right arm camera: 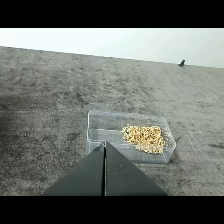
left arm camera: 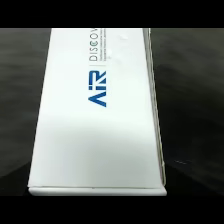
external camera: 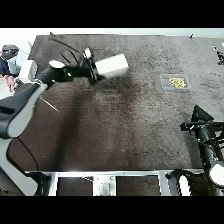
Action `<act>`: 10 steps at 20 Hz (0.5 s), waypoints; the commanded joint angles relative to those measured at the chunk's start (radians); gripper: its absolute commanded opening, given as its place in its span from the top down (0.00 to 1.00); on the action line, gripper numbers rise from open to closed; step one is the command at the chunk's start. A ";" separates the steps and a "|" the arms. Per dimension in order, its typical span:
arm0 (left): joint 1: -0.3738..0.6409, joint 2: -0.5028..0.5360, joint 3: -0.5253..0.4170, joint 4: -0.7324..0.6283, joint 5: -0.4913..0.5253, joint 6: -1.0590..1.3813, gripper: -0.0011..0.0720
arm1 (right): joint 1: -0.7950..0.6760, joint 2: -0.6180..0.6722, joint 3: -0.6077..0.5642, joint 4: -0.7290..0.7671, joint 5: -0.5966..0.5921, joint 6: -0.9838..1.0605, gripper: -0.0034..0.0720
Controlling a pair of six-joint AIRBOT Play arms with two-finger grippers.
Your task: Fold the box and place the chain.
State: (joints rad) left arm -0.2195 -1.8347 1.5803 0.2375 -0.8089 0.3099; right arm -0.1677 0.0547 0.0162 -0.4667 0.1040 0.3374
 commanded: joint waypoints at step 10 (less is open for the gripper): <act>0.319 0.183 -0.159 -0.010 0.742 -0.598 0.97 | 0.000 0.000 0.000 0.000 0.000 0.000 0.94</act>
State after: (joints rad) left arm 0.0242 -1.6600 1.5002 0.2237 -0.1188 -0.1562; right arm -0.1677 0.0547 0.0162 -0.4667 0.1040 0.3370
